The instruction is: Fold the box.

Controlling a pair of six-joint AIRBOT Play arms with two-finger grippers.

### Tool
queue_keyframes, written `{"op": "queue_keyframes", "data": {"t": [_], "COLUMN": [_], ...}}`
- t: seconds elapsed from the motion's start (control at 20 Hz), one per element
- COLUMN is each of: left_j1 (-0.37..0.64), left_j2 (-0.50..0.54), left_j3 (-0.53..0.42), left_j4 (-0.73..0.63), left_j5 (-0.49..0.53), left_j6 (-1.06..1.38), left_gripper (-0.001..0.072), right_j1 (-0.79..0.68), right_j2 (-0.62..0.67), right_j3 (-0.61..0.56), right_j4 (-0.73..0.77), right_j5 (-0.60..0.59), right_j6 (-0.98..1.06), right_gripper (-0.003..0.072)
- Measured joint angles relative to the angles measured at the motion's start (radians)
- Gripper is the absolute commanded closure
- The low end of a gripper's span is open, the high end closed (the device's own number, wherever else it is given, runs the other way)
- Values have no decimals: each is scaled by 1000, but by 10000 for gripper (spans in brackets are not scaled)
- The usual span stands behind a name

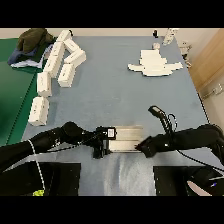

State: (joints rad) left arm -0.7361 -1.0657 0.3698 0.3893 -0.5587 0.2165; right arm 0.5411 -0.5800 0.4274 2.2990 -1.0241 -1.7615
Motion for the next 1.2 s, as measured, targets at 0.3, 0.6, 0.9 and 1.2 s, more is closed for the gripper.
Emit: {"op": "queue_keyframes", "data": {"t": [0.3, 0.6, 0.9, 1.2], "left_j1": [0, 0, 0, 0], "left_j2": [0, 0, 0, 0], "left_j3": [0, 0, 0, 0], "left_j4": [0, 0, 0, 0], "left_j5": [0, 0, 0, 0], "left_j6": [0, 0, 0, 0], "left_gripper": [200, 200, 200, 200], "right_j1": [67, 76, 77, 77], "right_j2": [-156, -348, -422, -433], "right_j3": [8, 10, 11, 11], "right_j4": [72, 71, 70, 69], "right_j5": [446, 533, 520, 513], "right_j6": [200, 237, 243, 243], "right_gripper": [683, 683, 683, 683]}}
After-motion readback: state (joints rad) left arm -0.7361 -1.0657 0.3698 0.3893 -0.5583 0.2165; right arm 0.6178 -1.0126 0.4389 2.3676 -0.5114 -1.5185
